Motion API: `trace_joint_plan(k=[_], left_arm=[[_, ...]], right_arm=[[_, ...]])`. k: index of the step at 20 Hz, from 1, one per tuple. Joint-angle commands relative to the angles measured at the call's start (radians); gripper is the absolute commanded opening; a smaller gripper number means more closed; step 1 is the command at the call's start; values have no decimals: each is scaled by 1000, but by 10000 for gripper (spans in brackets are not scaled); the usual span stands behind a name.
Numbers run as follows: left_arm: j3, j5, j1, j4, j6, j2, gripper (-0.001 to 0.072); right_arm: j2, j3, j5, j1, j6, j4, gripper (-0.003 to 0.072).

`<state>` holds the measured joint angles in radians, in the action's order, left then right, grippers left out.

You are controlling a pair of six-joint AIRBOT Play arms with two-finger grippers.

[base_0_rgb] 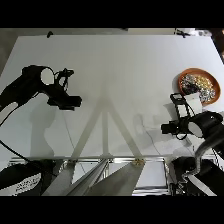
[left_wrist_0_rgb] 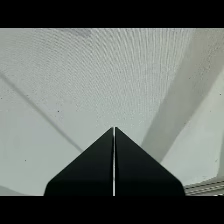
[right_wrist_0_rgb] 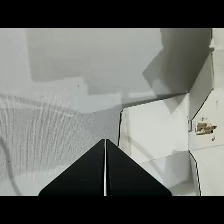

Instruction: Fold the box and place the chain.

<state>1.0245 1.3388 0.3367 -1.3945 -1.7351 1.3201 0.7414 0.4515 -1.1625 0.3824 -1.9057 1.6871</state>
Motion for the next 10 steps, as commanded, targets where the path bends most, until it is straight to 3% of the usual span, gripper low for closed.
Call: trace_joint_plan(k=[1,7,10], left_arm=[[0,-1,0,0,0,0,12],[0,0,0,0,0,0,12],[0,0,0,0,0,0,12]], right_arm=[[0,25,-64,0,3,2,7],[1,275,-100,0,138,4,6],[40,416,-281,-111,337,45,3]])
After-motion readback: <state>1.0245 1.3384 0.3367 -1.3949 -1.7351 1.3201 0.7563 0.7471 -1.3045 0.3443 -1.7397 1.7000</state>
